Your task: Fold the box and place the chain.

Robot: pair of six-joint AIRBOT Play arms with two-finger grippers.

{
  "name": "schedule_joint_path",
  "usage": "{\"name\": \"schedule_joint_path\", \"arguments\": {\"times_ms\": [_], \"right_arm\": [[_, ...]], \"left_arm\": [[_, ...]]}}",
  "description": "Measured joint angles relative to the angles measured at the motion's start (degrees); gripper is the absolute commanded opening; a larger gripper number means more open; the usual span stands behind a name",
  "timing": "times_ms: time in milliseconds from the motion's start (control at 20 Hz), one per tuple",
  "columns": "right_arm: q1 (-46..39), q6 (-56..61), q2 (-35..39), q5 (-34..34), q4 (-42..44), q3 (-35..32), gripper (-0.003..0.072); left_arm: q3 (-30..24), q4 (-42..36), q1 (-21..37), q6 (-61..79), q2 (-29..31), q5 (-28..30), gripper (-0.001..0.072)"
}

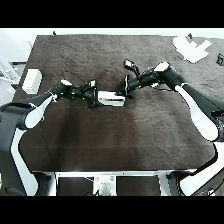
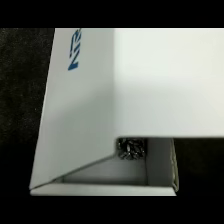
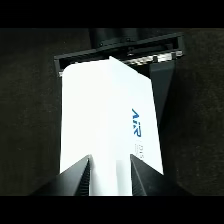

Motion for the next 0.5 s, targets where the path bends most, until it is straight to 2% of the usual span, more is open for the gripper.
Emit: {"name": "schedule_joint_path", "arguments": {"times_ms": [100, 200, 250, 500], "right_arm": [[-0.1, -0.8, 0.0, -0.4, 0.7, -0.1, 0.0354], [0.0, -1.5, 0.0, -0.4, 1.5, -0.3, 0.0344], [0.0, -1.9, 0.0, -0.1, 2.2, -0.6, 0.0313], [0.0, -7.1, 0.0, -1.1, 5.4, -4.3, 0.0324]], "left_arm": [[0.0, 0.0, 0.0, 0.0, 0.0, 0.0, 0.0411], [0.0, 0.0, 0.0, 0.0, 0.0, 0.0, 0.0411], [0.0, 0.0, 0.0, 0.0, 0.0, 0.0, 0.0411], [0.0, 0.0, 0.0, 0.0, 0.0, 0.0, 0.0411]]}}
